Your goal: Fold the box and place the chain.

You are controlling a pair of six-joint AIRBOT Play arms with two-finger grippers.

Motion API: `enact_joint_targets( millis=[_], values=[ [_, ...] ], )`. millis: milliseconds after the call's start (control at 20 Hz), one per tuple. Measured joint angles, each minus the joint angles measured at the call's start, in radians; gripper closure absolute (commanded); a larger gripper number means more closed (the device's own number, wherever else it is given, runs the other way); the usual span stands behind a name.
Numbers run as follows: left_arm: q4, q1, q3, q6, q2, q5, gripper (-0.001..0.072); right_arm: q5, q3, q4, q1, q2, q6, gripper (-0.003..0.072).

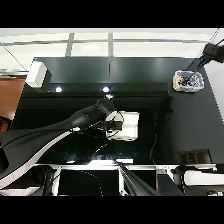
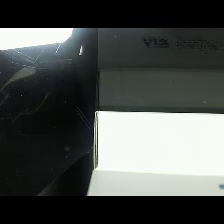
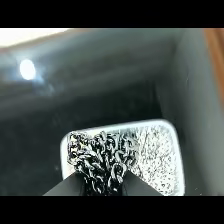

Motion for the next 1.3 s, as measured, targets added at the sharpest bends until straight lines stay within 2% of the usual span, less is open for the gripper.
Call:
enact_joint_targets(
  millis=[150,250,550,700,1000,1300],
  values=[
    [0.000,0.000,0.000,0.000,0.000,0.000,0.0689,0.121,-0.010,0.052,0.003,0.107,-0.070,0.0684],
    [0.000,0.000,0.000,0.000,0.000,0.000,0.0689,0.226,-0.058,0.116,0.015,0.188,-0.133,0.0684],
    [0.000,0.000,0.000,0.000,0.000,0.000,0.0689,0.422,-0.354,0.382,0.088,0.446,-0.270,0.0684],
    [0.000,0.000,0.000,0.000,0.000,0.000,0.0688,0.476,-0.512,0.482,0.168,0.518,-0.301,0.0684],
    [0.000,0.000,0.000,0.000,0.000,0.000,0.0689,0.484,-0.736,0.603,0.381,0.557,-0.322,0.0686],
    [0.000,0.000,0.000,0.000,0.000,0.000,0.0688,0.339,-0.801,0.678,0.585,0.560,-0.329,0.0685]
  ],
)
